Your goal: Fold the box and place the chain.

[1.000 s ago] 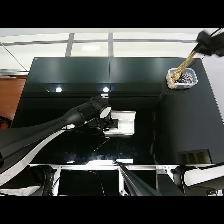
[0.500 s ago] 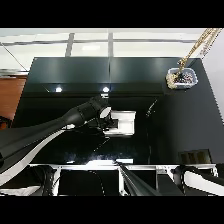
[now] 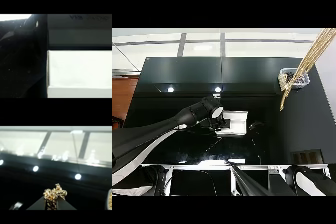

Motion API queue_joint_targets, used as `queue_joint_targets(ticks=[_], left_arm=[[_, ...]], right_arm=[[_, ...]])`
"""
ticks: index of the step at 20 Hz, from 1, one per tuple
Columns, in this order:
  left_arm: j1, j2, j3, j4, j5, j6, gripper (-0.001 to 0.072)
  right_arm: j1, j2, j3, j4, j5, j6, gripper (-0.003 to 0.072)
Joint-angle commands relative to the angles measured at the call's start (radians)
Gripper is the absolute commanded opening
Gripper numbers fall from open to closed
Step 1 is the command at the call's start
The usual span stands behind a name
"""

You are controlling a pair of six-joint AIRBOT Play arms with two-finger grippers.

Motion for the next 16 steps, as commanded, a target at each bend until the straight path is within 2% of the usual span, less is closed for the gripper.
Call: queue_joint_targets(ticks=[1, 3, 7, 16], left_arm=[[0.0, 0.0, 0.0, 0.0, 0.0, 0.0, 0.0027], [0.0, 0.0, 0.0, 0.0, 0.0, 0.0, 0.0027], [0.0, 0.0, 0.0, 0.0, 0.001, 0.0, 0.0027], [0.0, 0.0, 0.0, 0.0, 0.0, 0.0, 0.0027]], right_arm=[[0.113, 0.072, -0.089, 0.024, 0.086, -0.063, -0.0002], [0.197, 0.079, -0.107, 0.025, 0.131, -0.063, -0.0002], [0.319, 0.078, -0.109, 0.106, 0.131, -0.061, -0.0001], [0.333, 0.068, -0.109, 0.203, 0.134, -0.06, -0.0001]])
